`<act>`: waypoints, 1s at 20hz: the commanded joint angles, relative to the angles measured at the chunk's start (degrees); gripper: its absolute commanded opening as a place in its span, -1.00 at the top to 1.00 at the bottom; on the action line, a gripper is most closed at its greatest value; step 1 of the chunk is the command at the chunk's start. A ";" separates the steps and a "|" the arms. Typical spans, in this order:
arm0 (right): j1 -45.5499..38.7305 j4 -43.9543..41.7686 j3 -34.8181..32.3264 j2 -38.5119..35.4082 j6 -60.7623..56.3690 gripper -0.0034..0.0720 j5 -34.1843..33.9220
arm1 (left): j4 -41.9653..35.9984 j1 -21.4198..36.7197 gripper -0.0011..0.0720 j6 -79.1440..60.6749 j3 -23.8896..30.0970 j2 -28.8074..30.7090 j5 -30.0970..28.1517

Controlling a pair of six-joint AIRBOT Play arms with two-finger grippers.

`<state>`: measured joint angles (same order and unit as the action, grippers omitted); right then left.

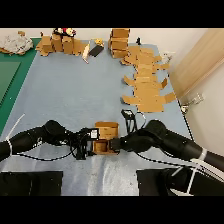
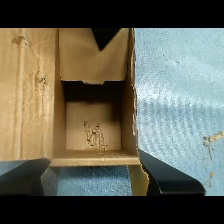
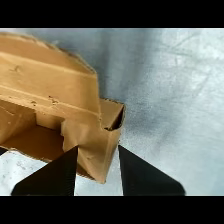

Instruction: Fold the box.

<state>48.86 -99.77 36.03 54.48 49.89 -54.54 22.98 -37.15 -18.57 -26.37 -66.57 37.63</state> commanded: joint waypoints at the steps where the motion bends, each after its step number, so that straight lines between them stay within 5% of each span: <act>1: 4.48 6.97 6.58 6.73 -6.56 -0.17 -8.46 | 0.02 -0.02 -0.48 -0.02 0.00 -0.02 0.00; 9: 7.30 9.99 18.62 19.12 -14.58 -0.17 -22.60 | 0.02 -0.02 -0.48 -0.02 0.00 -0.02 0.00; 15: 7.30 10.60 19.12 23.06 -18.69 -0.14 -22.69 | 0.02 -0.02 -0.48 -0.02 0.00 -0.02 0.02; 20: 7.30 10.51 19.12 24.76 -18.86 0.36 -18.84 | 0.02 -0.02 -0.48 -0.02 0.00 -0.02 0.02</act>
<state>56.10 -89.08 55.02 78.26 31.68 -75.59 22.98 -37.17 -18.57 -26.37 -66.57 37.65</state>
